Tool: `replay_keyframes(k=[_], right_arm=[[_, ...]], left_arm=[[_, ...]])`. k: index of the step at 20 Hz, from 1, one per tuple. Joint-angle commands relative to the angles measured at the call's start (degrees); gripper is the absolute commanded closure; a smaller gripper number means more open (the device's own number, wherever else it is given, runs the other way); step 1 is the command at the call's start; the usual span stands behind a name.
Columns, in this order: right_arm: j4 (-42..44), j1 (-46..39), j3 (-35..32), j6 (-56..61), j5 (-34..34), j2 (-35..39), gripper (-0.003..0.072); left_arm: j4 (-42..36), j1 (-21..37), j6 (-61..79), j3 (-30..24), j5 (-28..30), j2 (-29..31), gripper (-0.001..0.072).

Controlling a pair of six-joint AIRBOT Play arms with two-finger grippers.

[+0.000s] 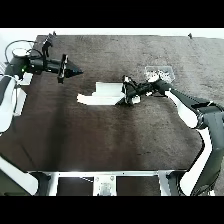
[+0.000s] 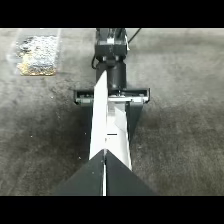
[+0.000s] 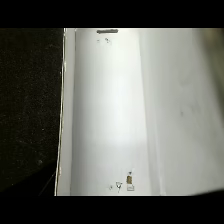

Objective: Fold the box and place the chain.

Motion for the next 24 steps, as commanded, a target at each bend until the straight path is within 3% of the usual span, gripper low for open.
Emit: replay_keyframes(k=[1, 5, 10, 14, 19, 24], right_arm=[[0.0, 0.0, 0.0, 0.0, 0.0, 0.0, 0.0212], [0.0, 0.0, 0.0, 0.0, 0.0, 0.0, 0.0211], [0.0, 0.0, 0.0, 0.0, 0.0, 0.0, 0.0212], [0.0, 0.0, 0.0, 0.0, 0.0, 0.0, 0.0211], [0.0, 0.0, 0.0, 0.0, 0.0, 0.0, 0.0211], [0.0, 0.0, 0.0, 0.0, 0.0, 0.0, 0.0212]], left_arm=[[4.1, -2.8, 2.4, -11.4, 9.4, 10.7, 0.0698], [6.7, -9.2, 5.6, -23.0, 20.2, 13.4, 0.0696], [6.2, -13.2, 2.8, -25.7, 24.3, 8.2, 0.0694], [3.6, -13.6, 4.0, -21.4, 31.9, 4.5, 0.0693], [3.0, -13.6, -0.4, -9.1, 31.4, -3.0, 0.0693], [3.8, -13.6, -1.9, -8.9, 33.1, -6.1, 0.0693]])
